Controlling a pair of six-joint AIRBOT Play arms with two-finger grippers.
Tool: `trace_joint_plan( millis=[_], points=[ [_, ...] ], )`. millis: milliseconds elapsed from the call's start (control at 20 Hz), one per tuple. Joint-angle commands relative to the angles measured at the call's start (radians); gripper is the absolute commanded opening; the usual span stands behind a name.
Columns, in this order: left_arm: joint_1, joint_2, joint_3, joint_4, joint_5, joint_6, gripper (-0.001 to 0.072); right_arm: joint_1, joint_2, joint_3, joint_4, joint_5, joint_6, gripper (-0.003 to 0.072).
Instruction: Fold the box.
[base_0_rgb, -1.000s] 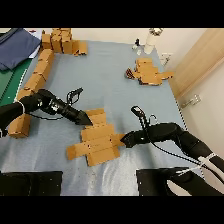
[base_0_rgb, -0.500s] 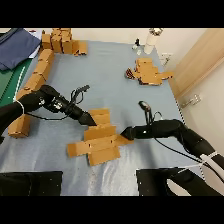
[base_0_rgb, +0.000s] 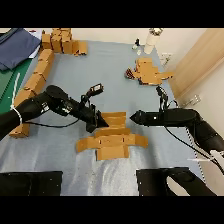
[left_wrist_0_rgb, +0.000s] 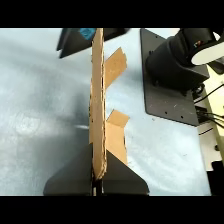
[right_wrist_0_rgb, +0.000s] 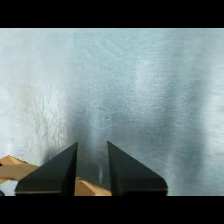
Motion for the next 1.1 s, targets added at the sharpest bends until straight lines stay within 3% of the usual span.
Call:
trace_joint_plan(
  millis=[0, 50, 100, 300, 600, 750, 1050],
  points=[
    [-0.019, 0.008, -0.076, -0.032, 0.069, 0.146, 0.0011, -0.008, 0.003, 0.012, -0.002, 0.009, 0.032, 0.0264],
    [-0.020, 0.008, -0.106, -0.035, 0.089, 0.179, 0.0011, -0.008, 0.003, 0.012, -0.002, 0.009, 0.032, 0.0084],
    [-0.020, 0.008, -0.132, -0.045, 0.090, 0.211, 0.0011, -0.007, 0.003, 0.012, -0.002, 0.010, 0.032, 0.0022],
    [-0.020, 0.008, -0.204, -0.089, 0.113, 0.298, 0.0011, -0.003, 0.003, 0.011, -0.002, 0.027, 0.033, 0.0021],
    [-0.023, 0.007, -0.212, -0.071, 0.136, 0.303, 0.0011, 0.028, 0.003, 0.011, -0.003, 0.042, 0.032, 0.0006],
    [-0.047, 0.031, -0.212, -0.072, 0.286, 0.299, 0.0011, 0.051, 0.003, 0.011, -0.004, 0.064, 0.032, 0.0005],
    [-0.160, 0.156, -0.217, -0.054, 0.383, 0.304, 0.0011, 0.053, 0.003, 0.011, -0.008, 0.075, 0.031, 0.0005]
  ],
)
